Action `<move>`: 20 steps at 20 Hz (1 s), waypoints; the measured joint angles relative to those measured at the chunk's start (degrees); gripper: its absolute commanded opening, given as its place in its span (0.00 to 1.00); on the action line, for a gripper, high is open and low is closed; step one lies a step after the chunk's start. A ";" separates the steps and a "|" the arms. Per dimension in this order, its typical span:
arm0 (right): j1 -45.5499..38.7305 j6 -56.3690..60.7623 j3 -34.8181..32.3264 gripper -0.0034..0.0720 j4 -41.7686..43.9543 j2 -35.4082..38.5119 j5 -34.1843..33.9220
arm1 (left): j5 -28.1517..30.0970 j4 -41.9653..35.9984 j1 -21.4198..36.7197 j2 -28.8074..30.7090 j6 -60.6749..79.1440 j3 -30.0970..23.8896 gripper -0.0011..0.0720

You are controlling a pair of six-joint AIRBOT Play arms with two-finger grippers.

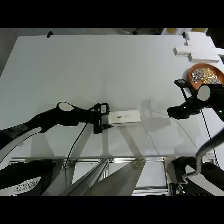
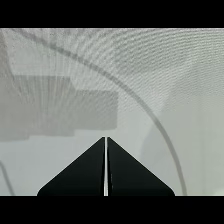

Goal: Fold the box and place the chain.

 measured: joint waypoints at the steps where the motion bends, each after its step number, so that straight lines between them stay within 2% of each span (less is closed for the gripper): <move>1: 0.00 0.00 0.00 0.07 0.02 0.00 0.00 | 0.04 1.07 1.31 2.54 -2.64 0.00 0.14; 3: 0.00 0.00 0.00 0.07 0.00 0.00 0.02 | 0.79 4.50 5.33 8.96 -10.38 0.00 0.14; 6: 0.00 0.00 0.00 0.07 0.00 0.00 0.02 | 3.69 13.03 14.58 20.00 -26.67 0.00 0.14; 9: 0.00 0.00 0.00 0.07 0.00 0.00 0.02 | 5.16 26.16 25.88 28.85 -44.09 -0.02 0.14; 11: 0.00 0.00 0.00 0.07 0.02 0.00 0.02 | 4.85 36.72 33.33 32.13 -57.18 -0.04 0.16; 12: 0.00 0.00 0.00 0.07 0.00 0.00 0.04 | 4.48 41.86 36.52 32.85 -64.46 -0.11 0.27; 13: -0.02 0.00 0.00 0.07 0.00 0.00 0.04 | 3.89 46.51 39.15 33.03 -71.23 -0.17 0.33; 16: 0.00 0.00 0.00 0.07 0.00 0.00 0.04 | -0.26 57.53 43.98 30.75 -84.43 -0.37 0.33; 18: 0.00 0.00 0.00 0.07 0.02 0.00 0.04 | -4.39 62.23 45.90 27.52 -89.09 -0.46 0.33; 19: 0.00 0.02 0.00 0.07 0.00 0.00 0.04 | -6.58 63.84 46.53 25.66 -90.84 -0.48 0.39; 20: -0.02 0.02 0.00 0.07 0.00 0.00 0.07 | -8.52 64.89 46.93 24.04 -92.08 -0.50 0.55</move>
